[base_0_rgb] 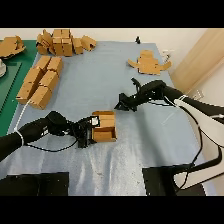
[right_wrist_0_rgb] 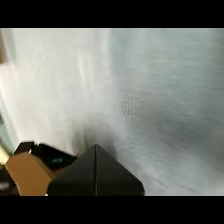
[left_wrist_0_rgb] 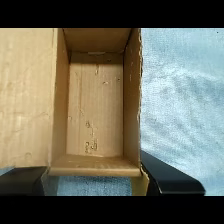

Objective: Fold the box.

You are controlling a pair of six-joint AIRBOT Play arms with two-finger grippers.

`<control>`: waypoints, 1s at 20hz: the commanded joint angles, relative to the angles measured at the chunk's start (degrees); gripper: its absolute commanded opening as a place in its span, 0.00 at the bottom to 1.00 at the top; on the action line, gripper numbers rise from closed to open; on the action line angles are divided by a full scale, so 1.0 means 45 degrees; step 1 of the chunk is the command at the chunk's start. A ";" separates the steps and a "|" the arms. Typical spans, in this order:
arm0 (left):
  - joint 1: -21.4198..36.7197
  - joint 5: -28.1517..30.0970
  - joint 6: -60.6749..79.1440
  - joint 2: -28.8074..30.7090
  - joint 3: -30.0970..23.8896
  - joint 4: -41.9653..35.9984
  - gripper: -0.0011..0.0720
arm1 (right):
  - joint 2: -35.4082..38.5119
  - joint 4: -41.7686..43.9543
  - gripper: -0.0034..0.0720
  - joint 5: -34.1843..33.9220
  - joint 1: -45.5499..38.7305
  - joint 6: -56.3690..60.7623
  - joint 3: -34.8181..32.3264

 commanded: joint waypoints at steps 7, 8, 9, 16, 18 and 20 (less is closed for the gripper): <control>-0.0005 0.0000 0.0005 0.0010 0.0000 0.0005 0.49 | -0.0772 0.3167 0.04 -0.3113 0.1506 -0.5561 -0.0282; -0.0005 -0.0010 0.0000 0.0010 0.0000 0.0005 0.49 | -0.0253 0.3152 0.04 -0.2997 0.1632 -0.5887 -0.0607; -0.0005 -0.0005 0.0000 0.0010 0.0000 0.0005 0.49 | 0.0321 0.3007 0.04 -0.2769 0.1773 -0.6033 -0.1044; -0.0005 -0.0005 0.0000 0.0010 0.0000 0.0005 0.49 | 0.2871 0.2477 0.04 0.1200 0.3347 -0.7907 -0.4663; -0.0005 -0.0005 0.0005 0.0010 0.0000 0.0005 0.50 | 0.3415 0.2482 0.04 0.2516 0.3555 -0.8539 -0.4687; -0.0005 0.0000 0.0005 0.0010 0.0000 0.0005 0.50 | 0.4070 0.2346 0.04 0.3410 0.3706 -0.8704 -0.4692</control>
